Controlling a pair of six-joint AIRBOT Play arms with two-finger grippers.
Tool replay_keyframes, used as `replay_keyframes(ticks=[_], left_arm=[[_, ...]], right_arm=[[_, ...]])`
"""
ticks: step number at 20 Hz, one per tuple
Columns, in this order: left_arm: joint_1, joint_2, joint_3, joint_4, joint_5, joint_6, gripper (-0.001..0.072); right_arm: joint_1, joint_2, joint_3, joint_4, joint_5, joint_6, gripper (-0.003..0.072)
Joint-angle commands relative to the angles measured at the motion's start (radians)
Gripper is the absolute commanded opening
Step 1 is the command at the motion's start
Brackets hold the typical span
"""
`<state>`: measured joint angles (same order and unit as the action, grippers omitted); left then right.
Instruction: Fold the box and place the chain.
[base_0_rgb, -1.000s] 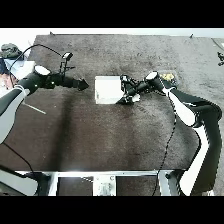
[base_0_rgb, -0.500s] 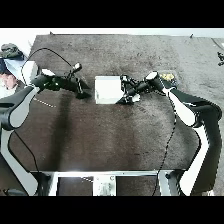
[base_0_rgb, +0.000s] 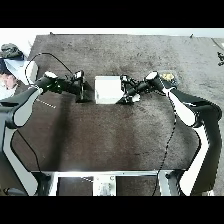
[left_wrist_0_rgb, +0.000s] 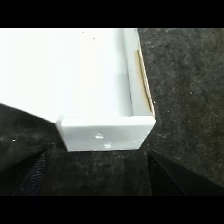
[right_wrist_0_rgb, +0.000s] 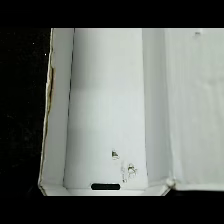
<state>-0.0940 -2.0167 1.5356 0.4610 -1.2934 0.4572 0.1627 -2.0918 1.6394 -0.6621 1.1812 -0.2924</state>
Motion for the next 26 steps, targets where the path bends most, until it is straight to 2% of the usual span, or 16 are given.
replay_keyframes(ticks=[1,7,15,26], left_arm=[[-0.026,-0.017,-0.002,-0.018,-0.016,0.033,0.072],[-0.037,-0.017,-0.004,-0.031,0.008,0.013,0.072],[-0.083,-0.018,-0.029,-0.049,0.154,0.004,0.0717],[-0.084,-0.05,-0.023,-0.1,0.135,0.042,0.0717]], right_arm=[[0.0,-0.001,0.0,0.0,0.0,0.0,0.0451],[0.0,-0.001,0.0,0.0,0.0,0.0,0.0451],[0.0,-0.001,0.0,0.0,0.0,0.0,0.0451],[0.0,-0.001,0.0,0.0,0.0,0.0,0.0451]])
